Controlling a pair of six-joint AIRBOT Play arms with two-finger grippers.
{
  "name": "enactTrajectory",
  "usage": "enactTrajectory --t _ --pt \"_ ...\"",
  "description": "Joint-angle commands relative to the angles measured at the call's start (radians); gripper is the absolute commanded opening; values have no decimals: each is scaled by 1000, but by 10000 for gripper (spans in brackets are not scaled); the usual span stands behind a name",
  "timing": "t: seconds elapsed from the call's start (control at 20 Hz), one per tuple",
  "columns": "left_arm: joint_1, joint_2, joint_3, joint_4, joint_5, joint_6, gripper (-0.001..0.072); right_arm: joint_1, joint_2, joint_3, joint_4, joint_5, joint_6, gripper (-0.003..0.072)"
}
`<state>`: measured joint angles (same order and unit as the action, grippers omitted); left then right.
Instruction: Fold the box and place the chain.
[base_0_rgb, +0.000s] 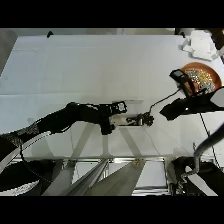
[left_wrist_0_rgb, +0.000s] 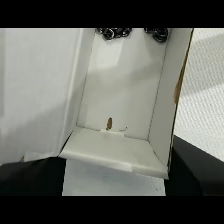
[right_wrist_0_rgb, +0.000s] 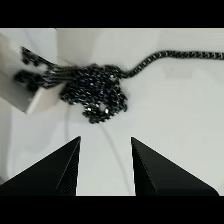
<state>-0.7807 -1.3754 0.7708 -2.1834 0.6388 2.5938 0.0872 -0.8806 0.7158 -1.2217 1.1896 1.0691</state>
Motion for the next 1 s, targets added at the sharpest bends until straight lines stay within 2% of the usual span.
enactTrajectory --t 0.0,0.05,0.2,0.45,0.65,0.75,0.85,0.9,0.95 --pt "0 1 1 0 0 0 397 1 -96 -60 -11 -107 -106 402" --pt "0 1 1 0 0 0 397 8 -127 -60 -2 -116 -153 423" --pt "0 1 1 0 0 0 397 71 -225 -60 -14 -136 -241 418" --pt "0 1 1 0 0 0 397 148 -328 -60 -45 -224 -211 391" --pt "0 1 1 0 0 0 397 148 -346 -60 -64 -294 -156 389" --pt "0 1 1 0 0 0 397 148 -350 -60 -52 -296 -157 291" --pt "0 1 1 0 0 0 397 148 -365 -60 -50 -282 -136 282" --pt "0 1 1 0 0 0 397 148 -373 -60 -49 -272 -118 243" --pt "0 1 1 0 1 0 397 148 -381 -60 -47 -257 -115 172"
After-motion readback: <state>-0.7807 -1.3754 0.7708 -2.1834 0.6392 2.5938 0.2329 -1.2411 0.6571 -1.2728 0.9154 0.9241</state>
